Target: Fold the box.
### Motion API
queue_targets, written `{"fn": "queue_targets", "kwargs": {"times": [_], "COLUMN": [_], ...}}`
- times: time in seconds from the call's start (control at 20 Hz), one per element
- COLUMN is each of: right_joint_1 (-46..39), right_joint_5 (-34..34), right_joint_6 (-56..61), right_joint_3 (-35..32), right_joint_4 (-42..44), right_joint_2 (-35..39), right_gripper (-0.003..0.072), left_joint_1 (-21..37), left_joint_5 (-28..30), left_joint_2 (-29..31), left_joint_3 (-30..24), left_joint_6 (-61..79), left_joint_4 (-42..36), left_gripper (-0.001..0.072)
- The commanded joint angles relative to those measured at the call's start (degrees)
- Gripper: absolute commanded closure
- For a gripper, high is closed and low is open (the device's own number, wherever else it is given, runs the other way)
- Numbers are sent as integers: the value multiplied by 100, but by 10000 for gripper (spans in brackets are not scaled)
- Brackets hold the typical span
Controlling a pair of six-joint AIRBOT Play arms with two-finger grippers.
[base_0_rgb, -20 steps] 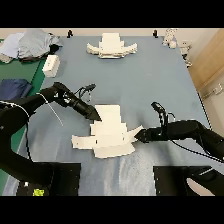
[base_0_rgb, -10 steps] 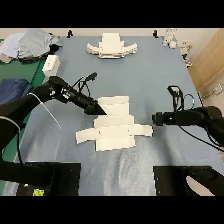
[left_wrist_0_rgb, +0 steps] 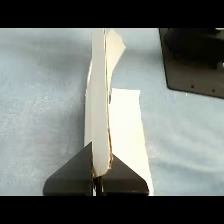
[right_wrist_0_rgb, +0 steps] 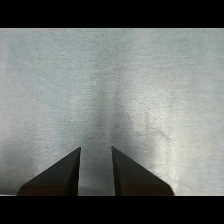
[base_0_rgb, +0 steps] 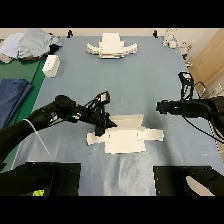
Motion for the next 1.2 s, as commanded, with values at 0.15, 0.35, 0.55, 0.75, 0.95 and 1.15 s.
{"fn": "queue_targets", "kwargs": {"times": [0.15, 0.35, 0.55, 0.75, 0.95, 1.15], "right_joint_1": [-2, -2, -2, -2, -2, 0], "right_joint_5": [7, 7, 4, 0, -63, -63], "right_joint_6": [61, 61, 61, 61, 61, 59], "right_joint_3": [26, 26, 26, 26, 20, 20], "right_joint_4": [15, 15, 61, 61, 103, 271], "right_joint_2": [-4, -4, -4, -4, -4, -13], "right_gripper": [385, 385, 385, 385, 386, 386], "left_joint_1": [-330, -330, -330, -317, -68, 109], "left_joint_5": [686, 748, 682, 387, -227, -258], "left_joint_2": [151, -146, -208, -205, -201, -203], "left_joint_3": [-422, -422, -422, -422, -420, -422], "left_joint_6": [535, 533, 479, 516, 610, 610], "left_joint_4": [-214, -103, -20, -20, -17, -17], "left_gripper": [698, 698, 697, 698, 697, 698]}}
